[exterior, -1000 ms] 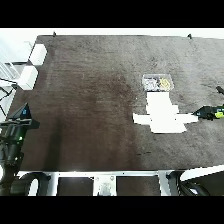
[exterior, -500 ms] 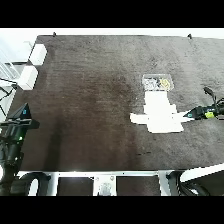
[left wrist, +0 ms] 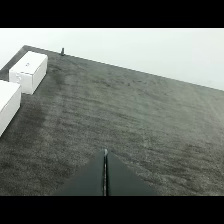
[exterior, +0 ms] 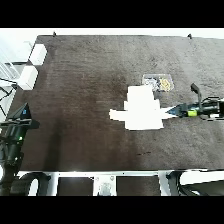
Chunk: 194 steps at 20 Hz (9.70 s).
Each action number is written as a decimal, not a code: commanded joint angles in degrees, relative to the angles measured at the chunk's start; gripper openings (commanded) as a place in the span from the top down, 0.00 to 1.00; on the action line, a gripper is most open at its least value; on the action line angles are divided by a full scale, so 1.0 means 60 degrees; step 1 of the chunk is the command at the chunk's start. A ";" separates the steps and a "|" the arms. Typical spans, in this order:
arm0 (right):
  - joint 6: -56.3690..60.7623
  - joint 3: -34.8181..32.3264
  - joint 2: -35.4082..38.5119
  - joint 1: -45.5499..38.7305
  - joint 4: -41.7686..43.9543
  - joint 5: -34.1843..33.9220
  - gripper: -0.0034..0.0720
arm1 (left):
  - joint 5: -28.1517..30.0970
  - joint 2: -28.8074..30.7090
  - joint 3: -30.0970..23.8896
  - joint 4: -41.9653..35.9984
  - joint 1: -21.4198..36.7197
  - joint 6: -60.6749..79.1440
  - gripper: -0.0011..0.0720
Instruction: Fold the box and place the chain.
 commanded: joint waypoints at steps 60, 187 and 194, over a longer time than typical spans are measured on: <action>0.1260 -0.0667 0.0754 0.6524 0.2371 -0.6903 0.95 | -1.0393 -1.6899 1.5460 0.6750 -0.1461 -0.3938 0.33; -0.6087 -0.2193 0.3508 0.5934 0.2557 -0.5355 0.20 | -1.0298 -1.8363 1.3508 0.4146 -0.2612 0.6080 0.96; -0.7759 -0.2543 0.3395 0.7807 0.0087 -0.6317 0.12 | -1.0298 -1.8363 1.3508 0.4142 -0.2612 0.6080 0.96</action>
